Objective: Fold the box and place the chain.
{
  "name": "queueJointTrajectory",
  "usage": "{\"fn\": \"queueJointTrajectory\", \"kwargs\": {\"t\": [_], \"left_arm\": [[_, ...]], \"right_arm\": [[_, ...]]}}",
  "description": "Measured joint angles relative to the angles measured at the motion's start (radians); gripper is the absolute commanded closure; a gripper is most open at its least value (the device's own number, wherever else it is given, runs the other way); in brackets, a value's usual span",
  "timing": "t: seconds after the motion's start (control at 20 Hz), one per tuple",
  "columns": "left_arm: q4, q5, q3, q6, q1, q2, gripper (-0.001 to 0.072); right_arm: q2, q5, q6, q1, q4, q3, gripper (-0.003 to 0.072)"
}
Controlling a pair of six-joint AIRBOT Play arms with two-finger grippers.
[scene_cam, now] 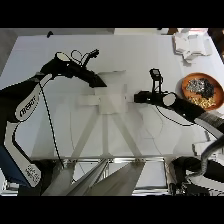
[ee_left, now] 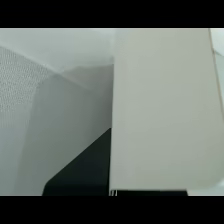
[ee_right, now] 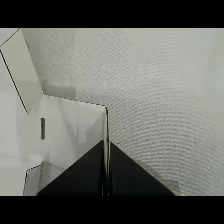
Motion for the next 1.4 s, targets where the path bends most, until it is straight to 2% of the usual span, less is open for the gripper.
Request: {"fn": "queueJointTrajectory", "kwargs": {"t": [0.05, 0.1, 0.35, 0.55, 0.7, 0.8, 1.0, 1.15, 1.4], "left_arm": [[-0.002, 0.002, 0.0, 0.0, 0.0, 0.0, 0.0707], [-0.001, -0.009, 0.0, 0.0, 0.0, 0.002, 0.0708], [0.016, -0.03, 0.0, -0.001, -0.001, 0.051, 0.0712], [0.08, -0.002, 0.0, -0.004, 0.0, 0.178, 0.0713], [0.076, -0.051, -0.005, 0.002, -0.002, 0.298, 0.0715], [0.054, -0.056, -0.032, 0.029, -0.005, 0.378, 0.0715], [0.033, -0.027, -0.174, 0.156, -0.013, 0.502, 0.0711], [0.004, 0.003, -0.263, 0.247, -0.014, 0.502, 0.0709], [-0.022, 0.021, -0.315, 0.407, -0.037, 0.386, 0.071]], "right_arm": [[0.0, 0.003, 0.0, 0.0, 0.0, 0.001, 0.0222], [0.001, 0.007, 0.0, 0.0, 0.002, 0.003, 0.0201], [0.088, 0.048, 0.0, -0.002, 0.005, 0.019, 0.0201], [0.27, 0.062, 0.0, -0.053, 0.001, 0.024, 0.0208], [0.404, 0.071, 0.001, -0.132, -0.011, 0.025, 0.0209], [0.476, 0.1, 0.001, -0.198, -0.029, 0.024, 0.0209], [0.549, 0.21, 0.002, -0.331, -0.068, 0.024, 0.0209], [0.567, 0.282, 0.004, -0.395, -0.093, 0.024, 0.0209], [0.576, 0.33, 0.004, -0.428, -0.116, 0.024, 0.021]]}}
